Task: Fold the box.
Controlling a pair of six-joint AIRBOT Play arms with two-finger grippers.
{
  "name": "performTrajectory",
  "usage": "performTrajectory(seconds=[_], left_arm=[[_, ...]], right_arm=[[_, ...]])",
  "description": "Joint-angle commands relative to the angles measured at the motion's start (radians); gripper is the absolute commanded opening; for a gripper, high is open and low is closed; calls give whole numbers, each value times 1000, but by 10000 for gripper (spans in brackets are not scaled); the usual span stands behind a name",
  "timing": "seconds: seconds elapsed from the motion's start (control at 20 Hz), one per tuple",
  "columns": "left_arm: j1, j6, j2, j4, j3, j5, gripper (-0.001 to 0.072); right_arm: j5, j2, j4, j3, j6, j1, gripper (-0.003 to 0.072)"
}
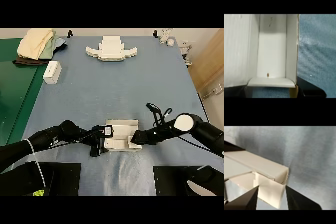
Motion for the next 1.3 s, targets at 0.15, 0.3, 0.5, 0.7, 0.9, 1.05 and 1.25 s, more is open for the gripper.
performTrajectory(seconds=[0.15, 0.3, 0.5, 0.7, 0.9, 1.05, 1.25], left_arm=[[0, 0, 0, 0, 0, 0, 411], [0, 0, 0, 0, 0, 0, 411], [0, 0, 0, 0, 0, 0, 411], [0, 0, 0, 0, 0, 0, 411], [0, 0, 0, 0, 0, 0, 411], [0, 0, 0, 0, 0, 0, 410], [0, 0, 0, 0, 0, 0, 411]], right_arm=[[50, -171, -367, 204, 471, 239, 506], [120, -291, -431, 296, 603, 328, 506], [263, -406, -544, 411, 759, 406, 506], [265, -435, -544, 432, 836, 420, 506], [299, -444, -575, 432, 891, 449, 424], [349, -446, -639, 431, 951, 470, 424], [349, -446, -676, 432, 959, 470, 159]])
